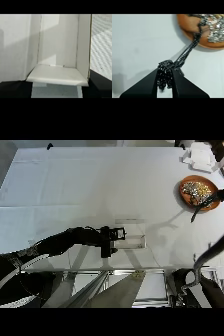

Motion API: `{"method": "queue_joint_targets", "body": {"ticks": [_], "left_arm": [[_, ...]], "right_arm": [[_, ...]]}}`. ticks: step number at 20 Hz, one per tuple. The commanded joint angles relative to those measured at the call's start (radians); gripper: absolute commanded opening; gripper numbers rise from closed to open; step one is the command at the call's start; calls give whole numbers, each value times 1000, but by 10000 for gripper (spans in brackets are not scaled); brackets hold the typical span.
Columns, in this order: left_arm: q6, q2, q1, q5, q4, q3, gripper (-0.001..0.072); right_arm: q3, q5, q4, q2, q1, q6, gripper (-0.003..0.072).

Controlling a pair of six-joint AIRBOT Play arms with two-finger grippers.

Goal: Fold the box and place the chain.

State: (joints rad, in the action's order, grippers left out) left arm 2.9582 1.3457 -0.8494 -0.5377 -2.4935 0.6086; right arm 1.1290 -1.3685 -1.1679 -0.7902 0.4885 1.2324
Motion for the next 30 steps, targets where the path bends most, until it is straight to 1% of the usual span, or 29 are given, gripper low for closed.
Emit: {"method": "queue_joint_targets", "body": {"ticks": [1,5,7,11,14,17,21,24,27,30], "left_arm": [[0,-1,0,0,0,0,314],[0,-1,0,0,0,0,314],[0,-1,0,0,0,0,314],[0,-1,0,0,0,0,314],[0,-1,0,-1,0,0,314],[0,-1,0,0,0,0,314],[0,-1,0,-1,0,0,314],[0,-1,0,0,0,0,314],[0,-1,0,0,0,0,314],[0,-1,0,0,0,0,314]], "right_arm": [[-13,-92,125,124,1,-11,17],[-105,-98,227,254,-2,-11,17],[-159,-99,247,301,-40,-11,17],[-228,-136,249,346,-169,-10,17],[-281,-135,251,359,-259,21,17],[-338,-122,301,369,-340,25,17],[-397,12,354,395,-469,27,17],[-454,126,404,395,-595,27,17],[-579,248,325,381,-722,60,17],[-724,410,343,337,-829,77,15]]}}
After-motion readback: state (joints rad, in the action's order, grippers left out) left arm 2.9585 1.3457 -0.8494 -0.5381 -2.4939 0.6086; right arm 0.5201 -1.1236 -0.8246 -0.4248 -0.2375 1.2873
